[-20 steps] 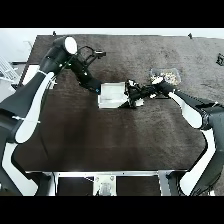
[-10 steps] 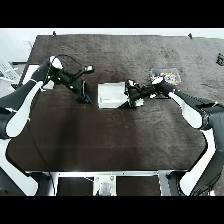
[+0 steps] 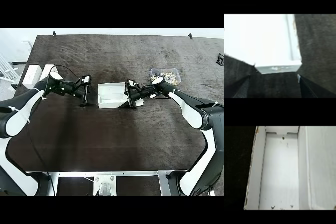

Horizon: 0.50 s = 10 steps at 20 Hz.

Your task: Fold the box and place the chain.

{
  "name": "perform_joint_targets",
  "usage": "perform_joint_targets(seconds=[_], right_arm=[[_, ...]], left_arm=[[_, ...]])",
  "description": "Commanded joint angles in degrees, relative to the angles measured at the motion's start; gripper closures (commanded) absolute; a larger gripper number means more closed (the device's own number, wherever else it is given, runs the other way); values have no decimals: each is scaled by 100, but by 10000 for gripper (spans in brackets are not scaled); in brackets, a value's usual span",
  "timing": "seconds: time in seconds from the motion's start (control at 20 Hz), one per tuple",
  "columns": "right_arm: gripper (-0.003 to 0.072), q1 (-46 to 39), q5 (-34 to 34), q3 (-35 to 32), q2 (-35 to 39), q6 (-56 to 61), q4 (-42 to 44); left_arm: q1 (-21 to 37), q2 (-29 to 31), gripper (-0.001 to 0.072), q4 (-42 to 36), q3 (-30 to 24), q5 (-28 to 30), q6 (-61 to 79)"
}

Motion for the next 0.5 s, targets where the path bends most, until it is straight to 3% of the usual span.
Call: perform_joint_targets(seconds=[0.0, 0.45], right_arm=[[95, 4, 0, 0, 0, 0, 2], [95, 2, 0, 0, 0, 0, 2]], left_arm=[[2, -142, -6, -223, -94, 234, 195], [-9, -299, -7, -382, -94, 70, 199]])
